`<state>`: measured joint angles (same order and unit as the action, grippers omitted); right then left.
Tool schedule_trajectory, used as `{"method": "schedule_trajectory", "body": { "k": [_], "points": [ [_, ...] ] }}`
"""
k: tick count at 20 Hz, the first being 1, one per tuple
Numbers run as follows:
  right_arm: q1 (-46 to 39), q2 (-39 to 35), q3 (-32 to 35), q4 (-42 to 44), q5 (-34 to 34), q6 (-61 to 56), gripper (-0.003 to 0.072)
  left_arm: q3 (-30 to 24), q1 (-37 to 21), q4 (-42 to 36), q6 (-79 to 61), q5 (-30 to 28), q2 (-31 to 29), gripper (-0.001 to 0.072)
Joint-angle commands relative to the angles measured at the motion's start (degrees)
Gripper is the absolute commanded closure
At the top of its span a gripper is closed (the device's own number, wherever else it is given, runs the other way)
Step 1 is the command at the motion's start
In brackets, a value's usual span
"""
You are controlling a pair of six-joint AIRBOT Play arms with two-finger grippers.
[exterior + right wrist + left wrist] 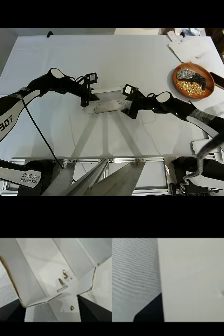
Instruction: Fold the box and place the chain.
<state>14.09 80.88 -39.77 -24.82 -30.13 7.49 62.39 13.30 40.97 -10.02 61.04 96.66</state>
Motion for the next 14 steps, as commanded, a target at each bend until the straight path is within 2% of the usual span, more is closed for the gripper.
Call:
{"method": "schedule_trajectory", "body": {
  "k": [1,6,14],
  "points": [
    [0.1,-0.1,0.0,0.0,-0.7,-0.2,-0.0008,0.0,0.0,0.0,0.0,0.0,0.0,0.0696],
    [0.1,-0.1,0.0,0.0,-0.4,-6.4,-0.0007,0.0,0.0,0.0,0.0,0.0,0.0,0.0696],
    [0.1,0.0,-0.1,-0.6,-0.3,-7.1,-0.0005,0.0,0.0,0.0,0.0,0.0,0.0,0.0696]
  ]
}}
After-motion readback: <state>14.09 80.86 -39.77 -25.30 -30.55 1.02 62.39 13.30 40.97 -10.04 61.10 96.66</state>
